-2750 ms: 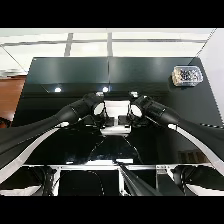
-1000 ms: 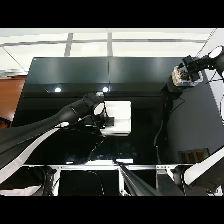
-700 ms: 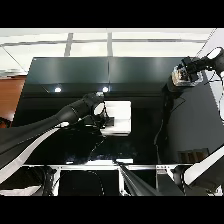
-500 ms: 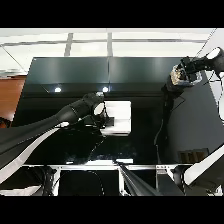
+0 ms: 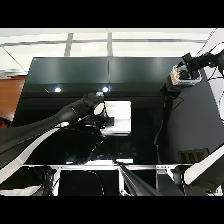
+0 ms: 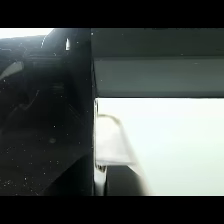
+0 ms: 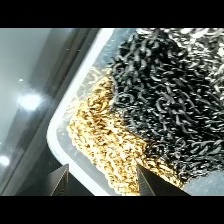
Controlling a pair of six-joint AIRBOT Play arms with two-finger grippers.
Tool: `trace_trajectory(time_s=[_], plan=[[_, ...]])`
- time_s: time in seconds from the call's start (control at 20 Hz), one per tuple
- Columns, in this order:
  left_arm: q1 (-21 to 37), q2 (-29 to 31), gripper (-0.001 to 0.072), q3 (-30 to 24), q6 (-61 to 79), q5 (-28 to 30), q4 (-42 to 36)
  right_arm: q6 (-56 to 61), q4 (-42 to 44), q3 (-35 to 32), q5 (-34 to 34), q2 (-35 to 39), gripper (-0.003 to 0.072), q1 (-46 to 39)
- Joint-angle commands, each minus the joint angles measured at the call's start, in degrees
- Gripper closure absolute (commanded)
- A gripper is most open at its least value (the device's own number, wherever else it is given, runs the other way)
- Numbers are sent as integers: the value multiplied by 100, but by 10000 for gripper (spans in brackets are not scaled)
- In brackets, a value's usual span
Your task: Fold the box and place the chain.
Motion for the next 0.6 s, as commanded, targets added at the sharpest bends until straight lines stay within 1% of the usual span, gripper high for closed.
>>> trace_trajectory(time_s=[0.0,0.35,0.55], plan=[[4,-2,681,2,2,0,0,-22,-101,87,63,-2,199,-4],[4,-2,681,2,0,0,0,-20,-153,85,76,-181,199,35],[4,-2,681,2,2,0,-2,-24,-157,85,-83,-254,201,140]])
